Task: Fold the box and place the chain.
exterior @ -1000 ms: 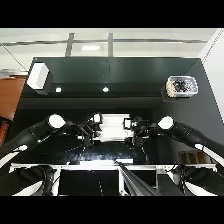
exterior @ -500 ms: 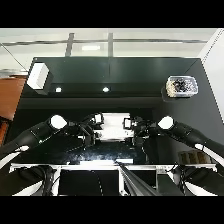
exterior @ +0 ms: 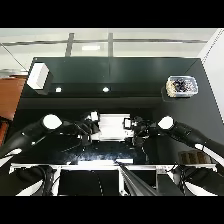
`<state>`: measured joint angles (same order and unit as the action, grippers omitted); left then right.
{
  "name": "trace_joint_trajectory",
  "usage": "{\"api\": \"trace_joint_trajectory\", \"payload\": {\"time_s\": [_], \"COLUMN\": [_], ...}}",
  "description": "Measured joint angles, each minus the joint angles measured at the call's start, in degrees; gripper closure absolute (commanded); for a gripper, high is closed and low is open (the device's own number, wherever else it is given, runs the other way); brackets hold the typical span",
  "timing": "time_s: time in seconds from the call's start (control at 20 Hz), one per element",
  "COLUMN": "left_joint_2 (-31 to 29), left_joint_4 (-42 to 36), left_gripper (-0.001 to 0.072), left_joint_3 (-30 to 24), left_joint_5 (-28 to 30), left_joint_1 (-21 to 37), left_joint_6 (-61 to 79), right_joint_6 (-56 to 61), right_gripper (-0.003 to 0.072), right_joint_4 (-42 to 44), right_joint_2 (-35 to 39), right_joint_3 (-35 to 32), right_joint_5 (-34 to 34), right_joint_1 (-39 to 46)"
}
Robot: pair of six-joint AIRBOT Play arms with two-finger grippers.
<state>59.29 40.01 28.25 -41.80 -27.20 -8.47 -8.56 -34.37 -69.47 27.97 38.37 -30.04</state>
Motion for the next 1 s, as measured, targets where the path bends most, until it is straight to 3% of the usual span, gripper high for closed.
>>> {"api": "trace_joint_trajectory", "payload": {"time_s": [0.15,0.3,0.45,0.6,0.8,1.0], "left_joint_2": [-6.8,-11.0,-11.9,-10.7,-5.3,0.4], "left_joint_4": [5.8,9.2,10.6,10.5,3.6,-1.3], "left_gripper": [0.0678,0.0679,0.0679,0.0677,0.0677,0.0676], "left_joint_3": [0.0,-0.2,-2.0,-5.4,-9.7,-11.1], "left_joint_5": [-4.8,-12.7,-17.6,-19.7,-20.7,-19.1], "left_joint_1": [7.5,19.6,31.8,39.0,41.3,35.8], "left_joint_6": [-12.1,-25.7,-39.5,-49.7,-54.9,-55.8], "right_joint_6": [0.0,0.0,0.0,0.0,0.0,0.0], "right_gripper": [0.0146,0.0145,0.0145,0.0146,0.0145,0.0146], "right_joint_4": [0.0,0.0,0.0,0.0,0.0,0.0], "right_joint_2": [0.0,0.0,0.0,0.0,0.0,0.0], "right_joint_3": [0.0,0.0,0.0,0.0,0.0,0.0], "right_joint_5": [0.0,0.0,0.0,0.0,0.0,0.0], "right_joint_1": [0.0,0.0,0.0,0.0,0.0,0.0]}}
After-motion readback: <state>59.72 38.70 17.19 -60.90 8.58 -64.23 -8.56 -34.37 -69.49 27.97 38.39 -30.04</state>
